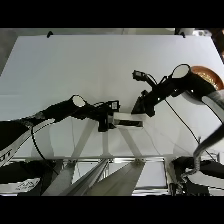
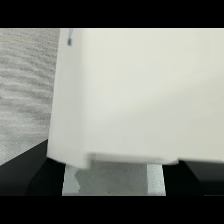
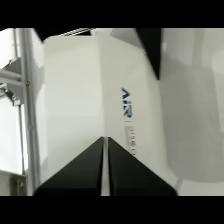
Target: Fold the box and place the chain.
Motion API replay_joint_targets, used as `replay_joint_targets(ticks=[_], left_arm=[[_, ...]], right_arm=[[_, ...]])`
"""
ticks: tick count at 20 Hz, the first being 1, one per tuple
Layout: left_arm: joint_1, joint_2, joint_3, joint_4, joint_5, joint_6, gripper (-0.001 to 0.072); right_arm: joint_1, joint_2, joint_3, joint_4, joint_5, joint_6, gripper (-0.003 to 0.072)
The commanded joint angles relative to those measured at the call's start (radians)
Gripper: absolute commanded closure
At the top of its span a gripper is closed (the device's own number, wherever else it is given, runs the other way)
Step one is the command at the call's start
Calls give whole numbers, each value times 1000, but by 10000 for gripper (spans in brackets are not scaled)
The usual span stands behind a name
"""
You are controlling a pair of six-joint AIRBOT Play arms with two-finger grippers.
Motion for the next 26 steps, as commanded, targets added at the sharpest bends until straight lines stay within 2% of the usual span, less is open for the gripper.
replay_joint_targets(ticks=[1,3,5,6,7,11,17,21,26], left_arm=[[0,1,0,0,0,0,313],[0,1,0,0,0,0,313],[0,1,0,0,0,0,313],[0,1,0,0,0,0,313],[0,1,0,0,0,0,313],[0,1,0,0,0,0,313],[0,1,0,0,0,0,313],[0,1,0,0,0,0,313],[0,1,0,0,0,0,313]], right_arm=[[27,98,-128,-8,-95,-41,408],[30,128,-169,-18,-142,-37,400],[35,133,-170,-20,-136,-37,395],[50,134,-170,-27,-129,-38,335],[69,134,-170,-37,-133,-39,315],[113,134,-170,-105,-233,-2,325],[124,142,-170,-146,-217,26,329],[174,169,-170,-226,-319,23,338],[224,238,-170,-237,-356,14,334]])
